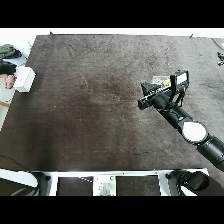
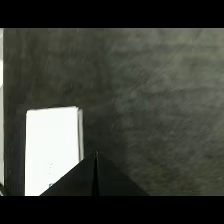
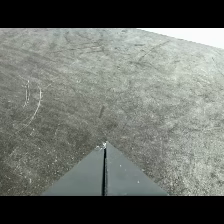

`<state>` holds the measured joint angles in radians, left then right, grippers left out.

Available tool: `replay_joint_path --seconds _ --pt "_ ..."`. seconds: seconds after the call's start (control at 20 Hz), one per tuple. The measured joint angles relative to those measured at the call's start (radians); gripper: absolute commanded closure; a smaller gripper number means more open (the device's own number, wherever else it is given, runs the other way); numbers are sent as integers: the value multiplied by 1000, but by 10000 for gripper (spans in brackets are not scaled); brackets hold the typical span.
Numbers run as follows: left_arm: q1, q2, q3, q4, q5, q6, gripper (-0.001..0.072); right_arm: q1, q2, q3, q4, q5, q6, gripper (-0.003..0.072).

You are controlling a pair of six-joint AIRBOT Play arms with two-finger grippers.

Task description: Fold the box and place the chain.

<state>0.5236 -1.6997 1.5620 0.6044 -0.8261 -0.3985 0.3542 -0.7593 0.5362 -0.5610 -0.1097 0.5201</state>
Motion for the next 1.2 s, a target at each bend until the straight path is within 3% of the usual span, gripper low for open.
replay_joint_path --seconds 0.15,0.3,0.55,0.75,0.95,1.2 --pt "0 124 -63 -45 23 63 704 0 0 0 0 -3 0 697" --pt "0 322 -258 -159 145 228 704 0 0 0 0 -3 0 697" --pt "0 679 -684 -587 270 693 704 0 0 0 1 -3 0 697" --pt "-11 882 -928 -882 330 893 704 0 0 0 2 -3 10 696" --pt "-138 1023 -1075 -983 476 959 704 0 1 0 2 3 39 698" --pt "-344 1128 -1168 -1021 569 974 704 63 56 -21 0 14 92 700"
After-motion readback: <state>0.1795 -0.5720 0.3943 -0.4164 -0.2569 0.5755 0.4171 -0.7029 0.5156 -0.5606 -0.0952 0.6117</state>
